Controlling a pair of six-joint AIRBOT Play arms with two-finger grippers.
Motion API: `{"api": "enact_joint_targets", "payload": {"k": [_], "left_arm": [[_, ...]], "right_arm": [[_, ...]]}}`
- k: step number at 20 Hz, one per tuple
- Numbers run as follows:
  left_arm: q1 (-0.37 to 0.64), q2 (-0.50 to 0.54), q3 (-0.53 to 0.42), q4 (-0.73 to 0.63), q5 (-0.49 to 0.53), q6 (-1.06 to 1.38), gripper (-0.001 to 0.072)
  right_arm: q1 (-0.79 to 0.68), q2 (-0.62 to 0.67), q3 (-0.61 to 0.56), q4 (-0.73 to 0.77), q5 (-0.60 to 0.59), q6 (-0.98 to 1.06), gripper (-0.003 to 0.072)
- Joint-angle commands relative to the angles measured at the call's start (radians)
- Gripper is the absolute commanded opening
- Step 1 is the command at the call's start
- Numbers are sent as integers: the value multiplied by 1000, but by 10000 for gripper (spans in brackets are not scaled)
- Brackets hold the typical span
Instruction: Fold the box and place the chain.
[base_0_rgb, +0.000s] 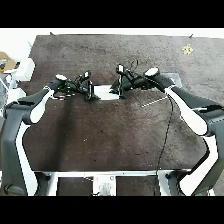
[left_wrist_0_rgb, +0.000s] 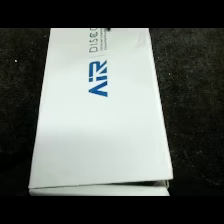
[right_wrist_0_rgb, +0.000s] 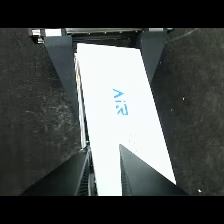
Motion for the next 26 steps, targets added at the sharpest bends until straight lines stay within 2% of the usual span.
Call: {"api": "enact_joint_targets", "payload": {"k": [1, 2, 4, 8, 15, 21, 26], "left_arm": [[0, 0, 0, -1, 4, 0, 360], [0, 0, 0, -1, 4, 0, 360], [0, 0, 0, -1, 4, 0, 360], [0, 0, 0, -1, 4, 0, 360], [0, 0, 0, -1, 4, 0, 360], [0, 0, 0, -1, 4, 0, 360], [0, 0, 0, -1, 4, 0, 360]], "right_arm": [[-19, 11, 8, 187, 86, 2, 203], [-18, 11, 9, 210, 96, 2, 201], [-3, 9, 8, 212, 80, 27, 0], [27, -17, 9, 72, -6, 58, -1], [24, -67, 9, -99, -8, 125, -1], [16, -47, 9, -94, -8, 124, 0], [-1, 123, 8, 25, -53, 146, -2]]}}
